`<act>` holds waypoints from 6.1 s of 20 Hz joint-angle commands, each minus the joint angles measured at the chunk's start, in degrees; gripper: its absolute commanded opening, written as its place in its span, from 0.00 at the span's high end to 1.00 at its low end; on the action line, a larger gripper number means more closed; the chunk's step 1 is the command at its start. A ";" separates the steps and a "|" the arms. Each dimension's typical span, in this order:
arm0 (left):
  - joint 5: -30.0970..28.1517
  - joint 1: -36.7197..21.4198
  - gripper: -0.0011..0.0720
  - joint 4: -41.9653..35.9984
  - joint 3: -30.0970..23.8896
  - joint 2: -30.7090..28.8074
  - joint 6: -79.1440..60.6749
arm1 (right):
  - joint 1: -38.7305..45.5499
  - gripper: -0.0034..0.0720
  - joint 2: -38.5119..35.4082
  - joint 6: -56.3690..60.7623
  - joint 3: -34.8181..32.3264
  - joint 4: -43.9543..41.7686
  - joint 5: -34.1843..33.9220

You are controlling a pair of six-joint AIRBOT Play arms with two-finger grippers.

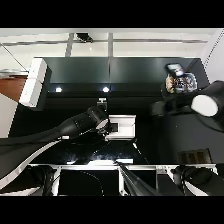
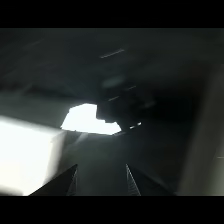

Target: Fold the box and place the chain.

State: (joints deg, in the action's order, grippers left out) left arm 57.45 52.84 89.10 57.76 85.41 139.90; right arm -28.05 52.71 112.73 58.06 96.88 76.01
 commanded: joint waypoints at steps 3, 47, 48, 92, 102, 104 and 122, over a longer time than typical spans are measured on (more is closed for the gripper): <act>-0.02 -0.04 0.94 0.00 0.00 0.02 0.02 | 20.02 0.12 1.70 -6.47 -1.01 9.75 -9.75; -0.02 -0.04 0.94 0.00 0.00 0.02 0.02 | 40.17 0.90 53.92 6.29 47.60 -4.15 -2.93; -0.02 -0.04 0.94 0.00 0.00 0.02 0.04 | 40.17 0.90 52.59 3.10 48.50 -4.39 -1.77; -0.02 -0.04 0.94 0.02 0.00 0.02 0.02 | 10.54 0.90 10.88 -36.79 25.07 -42.45 23.41; -0.02 -0.04 0.94 0.00 0.00 0.02 0.02 | 2.51 0.90 10.91 -38.21 4.61 -45.83 5.97; -0.02 -0.04 0.94 0.00 0.00 0.02 0.04 | 2.34 0.90 10.93 -38.18 2.93 -45.66 2.80; -0.02 -0.04 0.94 0.00 0.00 0.02 0.04 | 15.26 0.32 6.67 -39.45 2.64 -45.07 11.47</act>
State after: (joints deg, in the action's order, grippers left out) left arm 57.45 52.84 89.10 57.76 85.41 139.92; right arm -19.14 61.87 74.22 60.64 51.27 83.09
